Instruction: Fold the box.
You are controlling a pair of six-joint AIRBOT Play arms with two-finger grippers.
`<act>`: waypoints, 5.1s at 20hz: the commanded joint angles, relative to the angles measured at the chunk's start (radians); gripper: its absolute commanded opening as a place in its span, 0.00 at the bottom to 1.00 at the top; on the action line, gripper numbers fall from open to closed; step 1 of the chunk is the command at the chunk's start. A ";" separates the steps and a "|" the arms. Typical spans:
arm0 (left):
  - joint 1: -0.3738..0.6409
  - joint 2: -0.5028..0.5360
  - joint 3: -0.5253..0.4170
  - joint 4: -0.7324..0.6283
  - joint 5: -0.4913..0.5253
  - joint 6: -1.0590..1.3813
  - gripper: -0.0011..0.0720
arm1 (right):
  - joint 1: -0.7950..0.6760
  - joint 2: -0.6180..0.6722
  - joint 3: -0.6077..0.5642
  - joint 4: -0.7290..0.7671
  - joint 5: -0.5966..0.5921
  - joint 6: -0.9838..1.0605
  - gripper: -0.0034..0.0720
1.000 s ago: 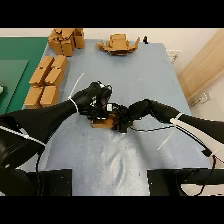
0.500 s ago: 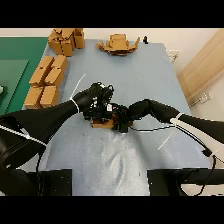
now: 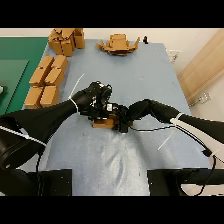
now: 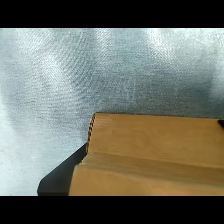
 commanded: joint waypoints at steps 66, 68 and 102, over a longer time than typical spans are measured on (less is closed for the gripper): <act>0.492 0.167 -0.489 -0.972 0.271 2.594 0.96 | 0.001 0.000 0.000 -0.001 -0.030 0.048 0.74; 0.492 0.167 -0.490 -0.967 0.283 2.594 0.96 | 0.001 0.000 0.001 -0.001 -0.030 0.048 0.74; 0.440 0.167 -0.490 -0.860 0.332 2.468 0.32 | -0.080 0.098 0.001 -0.021 -0.175 0.201 1.00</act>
